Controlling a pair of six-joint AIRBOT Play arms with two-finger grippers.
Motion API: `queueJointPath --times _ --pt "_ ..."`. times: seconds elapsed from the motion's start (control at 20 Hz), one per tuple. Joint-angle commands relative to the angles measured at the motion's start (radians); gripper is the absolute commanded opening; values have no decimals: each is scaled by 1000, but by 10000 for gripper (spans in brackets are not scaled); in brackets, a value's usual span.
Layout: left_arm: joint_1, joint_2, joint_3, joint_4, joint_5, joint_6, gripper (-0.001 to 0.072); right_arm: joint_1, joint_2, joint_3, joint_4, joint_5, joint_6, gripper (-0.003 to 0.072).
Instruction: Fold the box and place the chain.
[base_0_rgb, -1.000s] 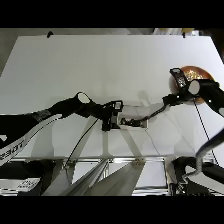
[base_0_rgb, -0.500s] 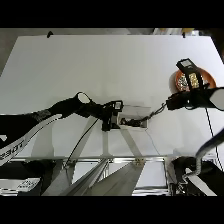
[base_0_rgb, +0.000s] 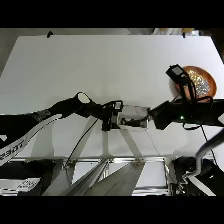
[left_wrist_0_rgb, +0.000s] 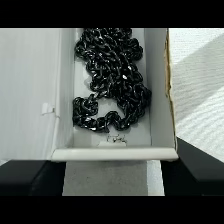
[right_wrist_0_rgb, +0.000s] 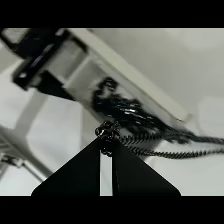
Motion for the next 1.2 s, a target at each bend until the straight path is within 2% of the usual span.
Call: queueJointPath --times 0.0,0.15,0.4,0.45,0.5,0.7,0.85,1.0,1.1,1.15 --pt "0 1 1 0 0 0 273 103 -1 1 65 -90 0 18" --pt "0 1 1 0 0 0 273 187 -46 1 66 -165 9 19" --pt "0 1 1 0 0 0 273 222 -193 1 55 -149 19 21" --pt "0 1 1 0 0 0 273 222 -220 1 55 -135 19 56" --pt "0 1 1 0 0 0 273 222 -239 1 55 -118 19 123" --pt "0 1 1 0 0 0 273 216 -205 15 -3 -91 26 139" --pt "0 1 1 0 0 0 273 112 -140 51 -98 -6 69 112" --pt "0 1 1 0 0 0 273 -69 -107 51 -176 92 72 105" --pt "0 1 1 0 0 0 273 -180 -116 48 -234 98 72 90" --pt "0 1 1 0 0 0 273 -227 -124 41 -258 77 72 51"
